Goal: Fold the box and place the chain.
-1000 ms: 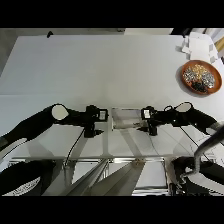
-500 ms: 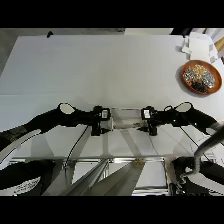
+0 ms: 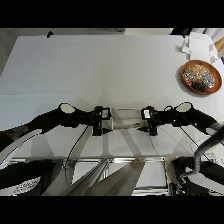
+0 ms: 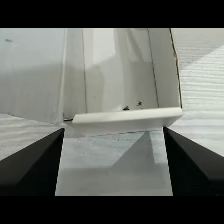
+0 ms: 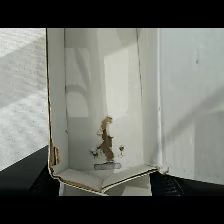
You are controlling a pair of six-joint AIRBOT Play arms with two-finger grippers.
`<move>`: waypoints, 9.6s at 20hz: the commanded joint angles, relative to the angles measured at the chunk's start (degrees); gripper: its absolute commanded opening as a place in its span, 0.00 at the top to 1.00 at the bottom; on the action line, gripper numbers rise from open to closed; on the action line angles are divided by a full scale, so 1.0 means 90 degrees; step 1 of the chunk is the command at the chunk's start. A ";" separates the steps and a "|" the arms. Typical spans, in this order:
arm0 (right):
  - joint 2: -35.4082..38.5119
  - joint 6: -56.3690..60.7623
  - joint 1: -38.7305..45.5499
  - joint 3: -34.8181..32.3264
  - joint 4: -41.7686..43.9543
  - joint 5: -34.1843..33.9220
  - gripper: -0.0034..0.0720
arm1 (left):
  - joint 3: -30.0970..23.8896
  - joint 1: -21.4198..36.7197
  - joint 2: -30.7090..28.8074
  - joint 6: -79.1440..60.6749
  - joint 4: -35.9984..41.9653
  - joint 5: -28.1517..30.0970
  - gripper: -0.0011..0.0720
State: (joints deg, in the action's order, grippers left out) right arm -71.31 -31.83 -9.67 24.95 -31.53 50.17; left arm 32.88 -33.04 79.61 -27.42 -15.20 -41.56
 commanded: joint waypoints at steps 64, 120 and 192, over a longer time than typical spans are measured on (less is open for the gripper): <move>0.0000 -0.0478 -0.0002 0.0005 0.0002 -0.0039 0.35 | 0.0005 -0.0401 0.0233 -0.0119 0.0692 0.0381 0.56; 0.1523 0.4539 -0.0002 0.0002 0.1175 -0.0865 0.94 | 0.0005 -0.0401 0.0233 -0.0119 0.0692 0.0379 0.56; 0.1175 0.2191 -0.0532 0.0505 -0.2285 0.0165 0.75 | 0.0005 -0.0401 0.0231 -0.0119 0.0692 0.0357 0.56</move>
State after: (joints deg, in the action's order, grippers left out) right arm -60.69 -10.74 -14.39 29.45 -55.48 51.18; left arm 32.88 -36.64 81.69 -28.49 -8.97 -38.37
